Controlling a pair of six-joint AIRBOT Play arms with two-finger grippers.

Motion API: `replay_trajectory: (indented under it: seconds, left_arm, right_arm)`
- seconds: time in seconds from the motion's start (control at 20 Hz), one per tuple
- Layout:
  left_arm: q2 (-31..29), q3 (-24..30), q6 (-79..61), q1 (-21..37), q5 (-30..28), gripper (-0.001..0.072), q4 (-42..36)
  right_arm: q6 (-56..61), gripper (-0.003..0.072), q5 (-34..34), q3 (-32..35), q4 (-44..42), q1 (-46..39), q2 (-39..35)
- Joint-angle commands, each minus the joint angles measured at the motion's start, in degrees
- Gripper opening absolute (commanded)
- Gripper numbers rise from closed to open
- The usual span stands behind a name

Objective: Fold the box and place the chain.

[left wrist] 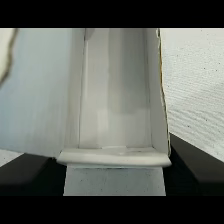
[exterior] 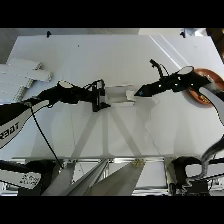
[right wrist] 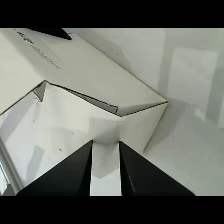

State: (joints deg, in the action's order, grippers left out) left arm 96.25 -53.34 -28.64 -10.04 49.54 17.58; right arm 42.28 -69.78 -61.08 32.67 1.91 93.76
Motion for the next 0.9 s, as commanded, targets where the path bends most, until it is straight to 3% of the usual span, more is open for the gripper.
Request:
replay_trajectory:
  seconds: [0.0,0.05,0.1,0.4,0.85]
  left_arm:
    - [0.0,0.0,0.0,0.0,0.0,0.0394,0.0]
    - [0.0,0.0,0.0,0.0,0.0,0.0394,0.0]
    - [0.0,0.0,0.0,0.0,0.0,0.0394,0.0]
    - [0.0,0.0,0.0,0.0,0.0,0.0394,0.0]
    - [0.0,0.0,0.0,0.0,0.0,0.0394,0.0]
  right_arm:
    - [-0.7,0.0251,1.1,0.0,-0.1,1.3,0.0]
    - [-0.7,0.0312,2.3,0.0,0.1,2.0,0.0]
    - [-0.7,0.0316,3.3,0.0,0.1,2.6,0.0]
    - [0.8,0.0314,5.2,0.0,1.4,5.2,0.0]
    - [12.7,0.0315,13.9,0.0,14.3,9.4,-1.0]
